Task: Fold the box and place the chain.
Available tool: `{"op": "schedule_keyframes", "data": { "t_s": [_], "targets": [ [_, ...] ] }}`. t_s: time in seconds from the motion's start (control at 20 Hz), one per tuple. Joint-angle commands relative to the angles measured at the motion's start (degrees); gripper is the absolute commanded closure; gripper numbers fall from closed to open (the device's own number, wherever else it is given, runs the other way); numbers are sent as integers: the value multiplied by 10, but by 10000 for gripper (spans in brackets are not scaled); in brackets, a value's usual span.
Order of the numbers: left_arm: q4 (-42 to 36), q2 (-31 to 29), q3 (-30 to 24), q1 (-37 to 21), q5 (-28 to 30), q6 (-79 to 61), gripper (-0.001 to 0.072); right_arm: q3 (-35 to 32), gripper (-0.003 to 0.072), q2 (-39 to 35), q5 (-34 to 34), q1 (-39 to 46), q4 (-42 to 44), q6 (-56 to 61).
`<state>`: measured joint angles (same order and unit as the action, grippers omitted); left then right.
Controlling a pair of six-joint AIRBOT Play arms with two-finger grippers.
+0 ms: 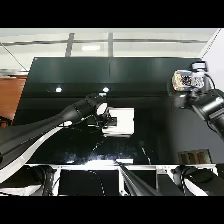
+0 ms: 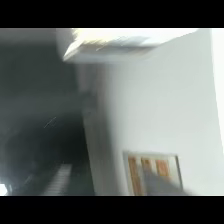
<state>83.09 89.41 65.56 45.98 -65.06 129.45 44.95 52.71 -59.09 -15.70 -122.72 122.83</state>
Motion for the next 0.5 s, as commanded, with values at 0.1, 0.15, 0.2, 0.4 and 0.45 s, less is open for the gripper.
{"op": "schedule_keyframes", "data": {
  "t_s": [0.1, 0.15, 0.2, 0.4, 0.45],
  "targets": [
    [0, 0, 0, 0, 1, 0, 684, 9, -34, 117, 254, 249, 195, -6],
    [0, 0, 0, 0, 0, 0, 684, 52, -34, 164, 251, 280, 278, -55],
    [0, 0, 0, 0, 0, 0, 684, 101, -34, 208, 234, 298, 341, -103],
    [0, 0, 0, 0, 0, 0, 683, 356, 45, 391, 46, 318, 452, -121],
    [0, 0, 0, 0, 0, 0, 684, 416, 64, 431, -8, 319, 463, -102]
  ]
}}
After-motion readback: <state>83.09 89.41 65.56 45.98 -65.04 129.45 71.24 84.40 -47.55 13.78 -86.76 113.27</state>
